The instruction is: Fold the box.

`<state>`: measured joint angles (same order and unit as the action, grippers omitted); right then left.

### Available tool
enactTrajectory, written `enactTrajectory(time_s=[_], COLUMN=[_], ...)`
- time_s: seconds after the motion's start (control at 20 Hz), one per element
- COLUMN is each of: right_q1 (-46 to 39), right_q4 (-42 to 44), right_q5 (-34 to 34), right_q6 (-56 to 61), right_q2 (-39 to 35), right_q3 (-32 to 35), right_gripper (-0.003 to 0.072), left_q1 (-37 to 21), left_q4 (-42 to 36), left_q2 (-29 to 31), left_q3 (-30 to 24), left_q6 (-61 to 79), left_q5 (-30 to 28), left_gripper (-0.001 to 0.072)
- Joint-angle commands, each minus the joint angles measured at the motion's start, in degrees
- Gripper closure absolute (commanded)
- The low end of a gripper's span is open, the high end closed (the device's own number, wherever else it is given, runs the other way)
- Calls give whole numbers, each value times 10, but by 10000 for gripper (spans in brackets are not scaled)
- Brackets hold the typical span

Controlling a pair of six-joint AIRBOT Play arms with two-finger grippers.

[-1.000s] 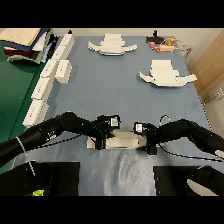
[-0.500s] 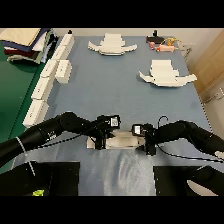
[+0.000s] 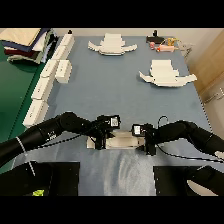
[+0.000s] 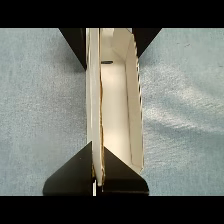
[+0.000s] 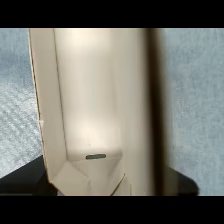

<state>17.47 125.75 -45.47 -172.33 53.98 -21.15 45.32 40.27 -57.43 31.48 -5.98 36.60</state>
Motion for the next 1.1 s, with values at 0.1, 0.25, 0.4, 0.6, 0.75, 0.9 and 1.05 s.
enactTrajectory(time_s=[0.1, 0.25, 0.4, 0.6, 0.75, 0.9, 1.05], right_q1=[0, 0, 0, 0, 0, 0, 0], right_q4=[-1, -1, -1, -1, -1, -1, -1], right_q5=[0, 0, 0, 0, 0, 0, 0], right_q6=[0, 0, 0, 0, 0, 0, 0], right_q2=[0, 0, 0, 0, 0, 0, 0], right_q3=[0, 0, 0, 0, 0, 0, 0], right_gripper=[160, 160, 160, 160, 160, 160, 160], left_q1=[0, 0, 0, 0, 0, 0, -1], left_q4=[0, 0, -2, -7, -1, 36, 37], left_q2=[0, 0, 0, 0, 0, 0, 0], left_q3=[0, 0, 0, 0, 0, 0, 0], left_q6=[0, 0, 0, 0, -16, -33, -44], left_q5=[0, 0, 0, 0, 24, 46, 37], left_gripper=[694, 694, 694, 694, 693, 693, 694])
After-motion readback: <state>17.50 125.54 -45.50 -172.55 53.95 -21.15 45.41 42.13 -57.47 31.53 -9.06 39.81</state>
